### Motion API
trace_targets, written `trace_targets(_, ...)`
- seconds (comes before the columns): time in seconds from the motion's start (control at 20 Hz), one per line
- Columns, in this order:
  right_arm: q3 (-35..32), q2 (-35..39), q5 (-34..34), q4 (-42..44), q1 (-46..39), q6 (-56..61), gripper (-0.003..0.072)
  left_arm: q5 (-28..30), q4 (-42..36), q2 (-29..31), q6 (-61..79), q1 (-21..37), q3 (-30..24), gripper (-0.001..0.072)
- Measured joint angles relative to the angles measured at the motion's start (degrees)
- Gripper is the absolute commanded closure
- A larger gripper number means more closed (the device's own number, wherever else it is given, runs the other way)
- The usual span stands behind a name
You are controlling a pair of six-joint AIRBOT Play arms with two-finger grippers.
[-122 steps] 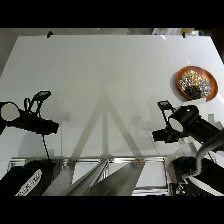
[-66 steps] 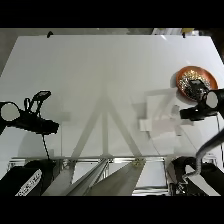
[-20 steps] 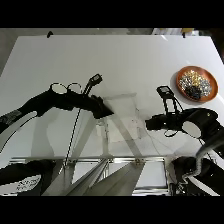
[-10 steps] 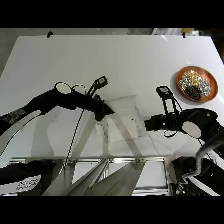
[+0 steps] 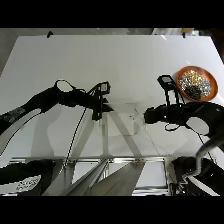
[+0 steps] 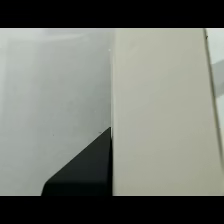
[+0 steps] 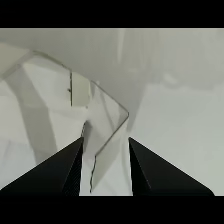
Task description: Fold the box and place the chain.
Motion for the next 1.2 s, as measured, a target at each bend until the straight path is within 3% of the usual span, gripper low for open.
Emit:
trace_targets(0.65, 1.5, 0.0, -0.3, -3.6, 0.0, -1.6, 0.0366, 3.5, -4.7, -5.7, 11.0, -1.6, 0.0, 0.0707)
trace_targets(1.2, 1.5, -0.1, -0.2, -4.1, 0.0, -5.4, 0.0367, 9.0, 4.3, -2.7, -2.3, -6.2, 0.0, 0.0706)
